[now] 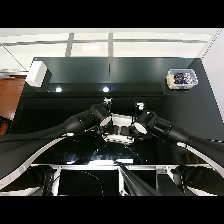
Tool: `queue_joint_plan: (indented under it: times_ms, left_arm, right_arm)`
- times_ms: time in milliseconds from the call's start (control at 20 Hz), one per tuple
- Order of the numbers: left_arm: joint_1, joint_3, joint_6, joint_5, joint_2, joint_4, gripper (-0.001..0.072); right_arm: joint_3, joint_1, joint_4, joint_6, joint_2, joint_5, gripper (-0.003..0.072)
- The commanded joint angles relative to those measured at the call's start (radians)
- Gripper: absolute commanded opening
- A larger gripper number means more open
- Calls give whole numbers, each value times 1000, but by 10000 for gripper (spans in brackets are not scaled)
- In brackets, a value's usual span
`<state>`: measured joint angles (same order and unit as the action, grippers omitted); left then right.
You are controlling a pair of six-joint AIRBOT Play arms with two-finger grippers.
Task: Fold the box and place the chain.
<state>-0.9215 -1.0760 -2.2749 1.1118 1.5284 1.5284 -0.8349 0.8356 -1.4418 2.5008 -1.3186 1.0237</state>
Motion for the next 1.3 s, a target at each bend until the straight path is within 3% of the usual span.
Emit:
queue_joint_plan:
  times_ms: [0, 300, 350, 400, 800, 850, 900, 1100, 1150, 1200, 1250]
  left_arm:
    - [1, 0, 0, 19, 0, 0, 33]
    - [1, 0, 0, 19, 0, 0, 33]
    - [1, 0, 0, 19, 0, 0, 33]
    - [1, 0, 0, 19, 0, 0, 33]
    - [1, 0, 0, 18, 0, 0, 33]
    - [1, 0, 0, 18, 0, 0, 33]
    - [1, 0, 0, 18, 0, 0, 33]
    - [1, 0, 0, 16, 0, 0, 33]
    - [1, 0, 0, 16, 0, 0, 33]
    - [1, 0, 0, 17, 0, 0, 33]
    - [1, 0, 0, 18, 0, 0, 33]
  right_arm:
    - [1, 0, 3, 1, -6, -7, 52]
    - [0, 0, 2, -6, -3, -7, 56]
    - [0, 0, 1, -6, -1, -7, 164]
    - [0, 0, 1, -6, 2, -7, 216]
    - [0, 0, -3, -6, 11, 0, 211]
    - [0, 0, -8, -7, 11, 9, 195]
    - [0, 0, -9, -21, 11, 11, 44]
    - [0, 0, 8, -51, 11, -11, 53]
    - [0, 0, 8, -51, 11, -13, 82]
    - [0, 0, 6, -51, 12, -14, 274]
    - [0, 0, 2, -52, 14, -13, 418]
